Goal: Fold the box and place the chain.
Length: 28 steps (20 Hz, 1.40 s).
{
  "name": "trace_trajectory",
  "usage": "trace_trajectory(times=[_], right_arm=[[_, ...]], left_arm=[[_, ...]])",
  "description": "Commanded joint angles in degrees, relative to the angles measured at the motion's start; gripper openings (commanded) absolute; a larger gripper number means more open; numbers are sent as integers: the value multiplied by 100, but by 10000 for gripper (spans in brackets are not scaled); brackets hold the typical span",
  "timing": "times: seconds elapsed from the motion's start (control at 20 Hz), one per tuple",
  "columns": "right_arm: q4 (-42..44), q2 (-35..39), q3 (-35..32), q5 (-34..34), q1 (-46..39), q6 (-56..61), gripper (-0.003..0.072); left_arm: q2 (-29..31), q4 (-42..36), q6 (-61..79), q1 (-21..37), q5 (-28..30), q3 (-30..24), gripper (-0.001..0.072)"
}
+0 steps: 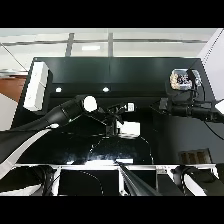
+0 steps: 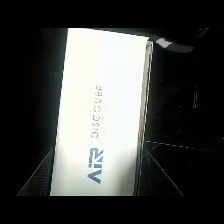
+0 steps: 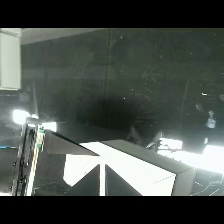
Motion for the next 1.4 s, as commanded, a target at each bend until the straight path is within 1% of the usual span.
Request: trace_trajectory(times=[0.0, 0.4, 0.9, 1.2, 1.35], right_arm=[[-44, 4, 7, -17, 0, 2, 41], [-44, 4, 7, -55, 0, 2, 41], [-42, 4, 7, -68, 0, 2, 41], [-44, 4, 7, -146, 0, 2, 40], [-44, 4, 7, -164, 0, 2, 40]], left_arm=[[-4, 7, -9, -2, 0, 7, 711], [-4, 72, -9, -190, 17, 7, 712], [-2, 107, -17, -201, 17, 9, 712], [-4, 109, -197, -208, 22, 7, 715], [-7, 111, -507, -210, 175, 2, 716]])
